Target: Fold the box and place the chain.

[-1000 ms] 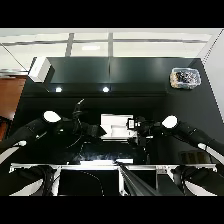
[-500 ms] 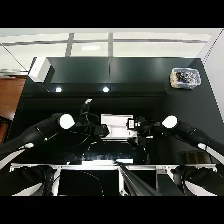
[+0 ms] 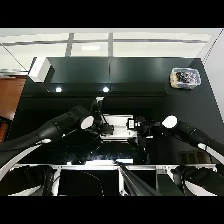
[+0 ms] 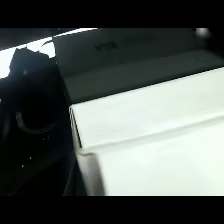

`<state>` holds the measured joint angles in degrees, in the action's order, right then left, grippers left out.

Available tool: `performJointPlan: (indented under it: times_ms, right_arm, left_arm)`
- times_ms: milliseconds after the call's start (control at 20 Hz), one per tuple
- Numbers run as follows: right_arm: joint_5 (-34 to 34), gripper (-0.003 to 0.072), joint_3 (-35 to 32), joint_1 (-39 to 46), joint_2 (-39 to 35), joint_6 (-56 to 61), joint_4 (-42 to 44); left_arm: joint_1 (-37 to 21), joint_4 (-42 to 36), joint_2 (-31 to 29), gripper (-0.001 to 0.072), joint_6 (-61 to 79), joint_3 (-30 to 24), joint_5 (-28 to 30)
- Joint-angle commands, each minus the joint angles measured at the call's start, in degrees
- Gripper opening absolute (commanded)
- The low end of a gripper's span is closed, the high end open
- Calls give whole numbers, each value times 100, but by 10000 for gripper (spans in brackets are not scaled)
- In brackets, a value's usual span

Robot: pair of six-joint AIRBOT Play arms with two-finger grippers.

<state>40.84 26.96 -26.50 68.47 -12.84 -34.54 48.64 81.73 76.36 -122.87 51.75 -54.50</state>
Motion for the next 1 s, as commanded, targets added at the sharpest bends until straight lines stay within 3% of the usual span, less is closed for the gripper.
performJointPlan:
  times_ms: [0, 200, 300, 950]
  right_arm:
    - [0, 189, -2, -4, 0, 0, 2]
    - [0, 189, -2, -4, 0, 0, 0]
    - [0, 189, -2, -4, 0, 0, 0]
    - [0, 189, -2, -4, 2, 0, 2]
  left_arm:
    - [127, 376, 199, 311, -511, 205, -415]
    - [129, 286, 407, 311, -684, 210, -621]
    - [136, 313, 442, 261, -966, 210, -597]
    - [212, 581, 629, 261, -1259, 634, -610]
